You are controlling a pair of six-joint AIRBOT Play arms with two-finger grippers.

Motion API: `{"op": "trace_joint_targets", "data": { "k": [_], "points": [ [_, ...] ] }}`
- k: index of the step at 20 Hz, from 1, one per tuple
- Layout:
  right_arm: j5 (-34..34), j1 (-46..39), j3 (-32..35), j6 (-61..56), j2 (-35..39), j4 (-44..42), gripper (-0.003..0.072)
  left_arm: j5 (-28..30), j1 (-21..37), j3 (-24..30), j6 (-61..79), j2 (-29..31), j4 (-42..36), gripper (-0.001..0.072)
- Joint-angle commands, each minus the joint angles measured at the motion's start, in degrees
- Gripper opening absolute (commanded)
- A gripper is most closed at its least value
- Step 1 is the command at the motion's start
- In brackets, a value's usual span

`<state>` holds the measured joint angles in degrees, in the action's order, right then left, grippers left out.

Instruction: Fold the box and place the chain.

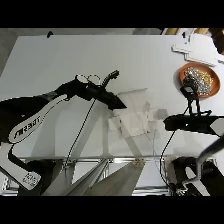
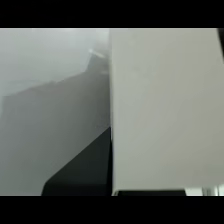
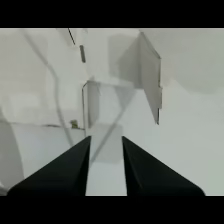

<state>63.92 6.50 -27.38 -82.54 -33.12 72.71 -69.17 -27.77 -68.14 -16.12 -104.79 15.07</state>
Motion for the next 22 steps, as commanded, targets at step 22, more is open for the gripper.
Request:
{"op": "trace_joint_targets", "data": {
  "k": [22],
  "points": [
    [10.45,0.04,-14.86,3.56,1.92,-5.64,0.0476,21.57,-7.69,20.55,32.37,19.8,-0.35,0.0001]
  ]
}}
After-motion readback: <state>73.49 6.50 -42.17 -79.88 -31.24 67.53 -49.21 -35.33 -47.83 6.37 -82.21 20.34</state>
